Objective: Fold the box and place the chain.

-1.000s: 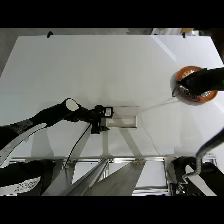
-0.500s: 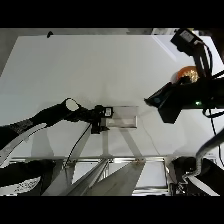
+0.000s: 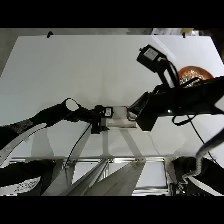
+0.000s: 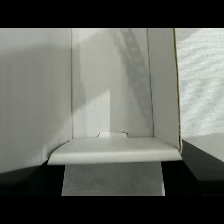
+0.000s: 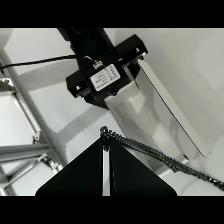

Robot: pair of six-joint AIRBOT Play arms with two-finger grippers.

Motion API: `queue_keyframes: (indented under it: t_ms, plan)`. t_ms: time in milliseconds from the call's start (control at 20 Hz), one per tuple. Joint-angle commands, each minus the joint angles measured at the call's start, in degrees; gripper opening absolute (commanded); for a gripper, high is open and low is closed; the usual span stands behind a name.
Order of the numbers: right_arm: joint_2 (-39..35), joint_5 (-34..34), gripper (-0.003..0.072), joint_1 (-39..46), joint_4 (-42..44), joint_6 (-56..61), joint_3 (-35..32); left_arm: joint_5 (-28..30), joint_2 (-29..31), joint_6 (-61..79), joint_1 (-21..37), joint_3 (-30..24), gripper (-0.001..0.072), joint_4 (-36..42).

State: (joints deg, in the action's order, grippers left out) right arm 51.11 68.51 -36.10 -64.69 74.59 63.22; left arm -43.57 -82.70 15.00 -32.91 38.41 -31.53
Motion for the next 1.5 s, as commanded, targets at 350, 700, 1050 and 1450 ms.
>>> queue_keyframes:
  t_ms: [350,700,1050,1450]
  plan:
    - [1.70,-20.46,0.0018,-0.61,-3.02,-0.09,-18.18,0.02,0.00,0.02,-0.04,0.02,0.0136,0.00]
    - [10.93,-20.87,0.0018,-0.63,-2.97,-1.14,-18.95,0.02,0.00,0.02,-0.04,0.02,0.0136,-0.02]
    - [6.93,-14.51,0.0181,-0.13,-3.56,-1.14,-16.85,0.02,0.00,0.02,-0.04,0.02,0.0136,-0.02]
    - [0.98,-2.25,0.0018,13.94,-14.69,3.76,-12.07,0.02,0.00,0.02,-0.04,0.02,0.0136,0.00]
